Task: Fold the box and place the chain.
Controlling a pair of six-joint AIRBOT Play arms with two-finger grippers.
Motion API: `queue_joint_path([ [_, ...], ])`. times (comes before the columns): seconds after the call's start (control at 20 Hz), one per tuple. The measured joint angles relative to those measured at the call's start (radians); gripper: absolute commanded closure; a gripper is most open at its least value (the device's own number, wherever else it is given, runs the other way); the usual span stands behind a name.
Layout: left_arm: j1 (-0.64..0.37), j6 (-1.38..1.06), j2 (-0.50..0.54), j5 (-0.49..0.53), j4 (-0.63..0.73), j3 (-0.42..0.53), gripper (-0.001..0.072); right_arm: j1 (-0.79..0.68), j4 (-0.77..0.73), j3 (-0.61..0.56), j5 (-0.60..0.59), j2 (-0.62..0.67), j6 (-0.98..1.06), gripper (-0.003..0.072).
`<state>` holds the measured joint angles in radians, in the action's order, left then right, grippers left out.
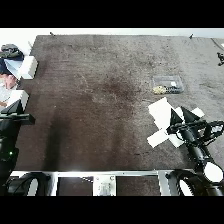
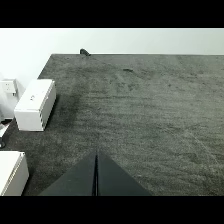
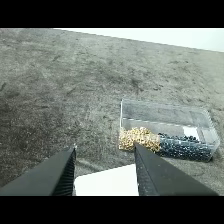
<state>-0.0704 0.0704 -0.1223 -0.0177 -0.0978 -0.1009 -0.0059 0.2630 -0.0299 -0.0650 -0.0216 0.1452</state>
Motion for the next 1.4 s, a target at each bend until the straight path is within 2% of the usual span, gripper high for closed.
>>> queue_joint_path([
  [0.35, 0.0, 0.0, 0.0, 0.0, 0.0, 0.0, 0.0698, 0.0, 0.003, 0.005, 0.002, 0.0, 0.015, 0.0267],
  [0.55, 0.0, 0.0, 0.0, 0.0, 0.0, 0.0, 0.0697, 0.0, 0.003, 0.072, -0.012, -0.016, 0.029, 0.0266],
  [0.7, 0.0, 0.0, 0.0, 0.0, 0.0, 0.0, 0.0697, -0.013, 0.003, 0.183, -0.053, -0.116, 0.03, 0.0266],
  [0.85, 0.0, 0.0, 0.0, 0.0, 0.0, 0.0, 0.0697, -0.09, -0.006, 0.331, -0.036, -0.304, 0.032, 0.0267],
  [0.95, 0.0, 0.0, 0.0, 0.0, 0.0, 0.0, 0.0697, -0.201, -0.011, 0.443, 0.081, -0.468, 0.034, 0.0267],
  [1.0, 0.0, 0.0, 0.0, 0.0, 0.0, 0.0, 0.0697, -0.277, -0.006, 0.5, 0.184, -0.556, 0.034, 0.0267],
  [1.2, 0.0, 0.0, 0.0, 0.0, 0.0, 0.0, 0.0697, -0.61, 0.066, 0.719, 0.686, -0.882, 0.066, 0.0266],
  [1.4, 0.0, 0.0, 0.0, 0.0, 0.0, 0.0, 0.0697, -0.855, 0.273, 0.97, 1.054, -1.148, 0.195, 0.0264],
])
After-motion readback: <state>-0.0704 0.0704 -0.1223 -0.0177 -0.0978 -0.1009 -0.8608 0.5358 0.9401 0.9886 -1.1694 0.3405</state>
